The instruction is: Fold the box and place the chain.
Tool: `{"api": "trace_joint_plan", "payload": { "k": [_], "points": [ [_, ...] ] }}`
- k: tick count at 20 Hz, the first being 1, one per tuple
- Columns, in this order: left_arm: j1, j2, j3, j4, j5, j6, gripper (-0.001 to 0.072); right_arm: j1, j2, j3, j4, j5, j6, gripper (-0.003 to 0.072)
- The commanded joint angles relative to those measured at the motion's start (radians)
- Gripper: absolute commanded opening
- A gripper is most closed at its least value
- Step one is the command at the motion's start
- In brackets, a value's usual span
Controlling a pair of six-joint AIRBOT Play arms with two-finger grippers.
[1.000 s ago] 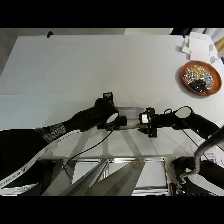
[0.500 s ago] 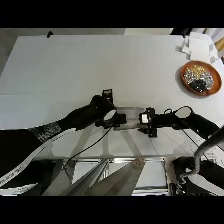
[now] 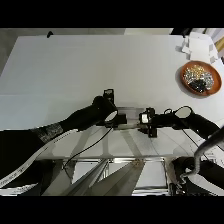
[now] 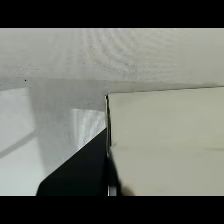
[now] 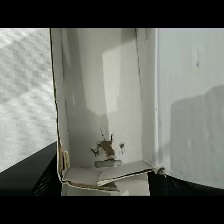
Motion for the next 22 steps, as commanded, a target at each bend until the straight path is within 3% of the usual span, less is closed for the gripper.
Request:
{"api": "trace_joint_plan", "payload": {
  "k": [1, 5, 8, 13, 14, 16, 17, 22],
  "points": [
    [-0.009, -0.008, 0.001, -0.005, -0.004, -0.002, 0.0095, 0.0, 0.0, 0.0, 0.0, 0.0, 0.0, 0.0319],
    [-0.009, -0.008, 0.001, -0.002, 0.004, -0.001, 0.0088, 0.0, 0.0, 0.0, 0.0, 0.0, 0.0, 0.0319],
    [-0.009, -0.008, 0.001, -0.002, 0.003, -0.001, 0.0004, 0.0, 0.0, 0.0, 0.0, 0.0, -0.001, 0.0319],
    [-0.009, -0.008, 0.001, -0.004, 0.003, -0.001, 0.0016, 0.0, 0.0, 0.0, 0.0, 0.0, 0.0, 0.0319],
    [-0.009, -0.006, 0.001, -0.008, 0.001, -0.001, 0.0068, 0.0, 0.0, 0.0, 0.0, 0.0, 0.0, 0.0319],
    [-0.005, -0.001, 0.001, -0.008, -0.014, 0.0, 0.0324, 0.0, 0.0, 0.0, 0.0, 0.0, 0.0, 0.0319],
    [-0.003, 0.004, 0.001, -0.007, -0.023, 0.0, 0.0411, 0.0, 0.0, 0.0, 0.0, 0.0, 0.0, 0.0319],
    [0.016, 0.061, 0.001, -0.009, -0.04, 0.026, 0.0434, 0.0, 0.0, 0.0, 0.0, 0.0, 0.0, 0.0319]
  ]
}}
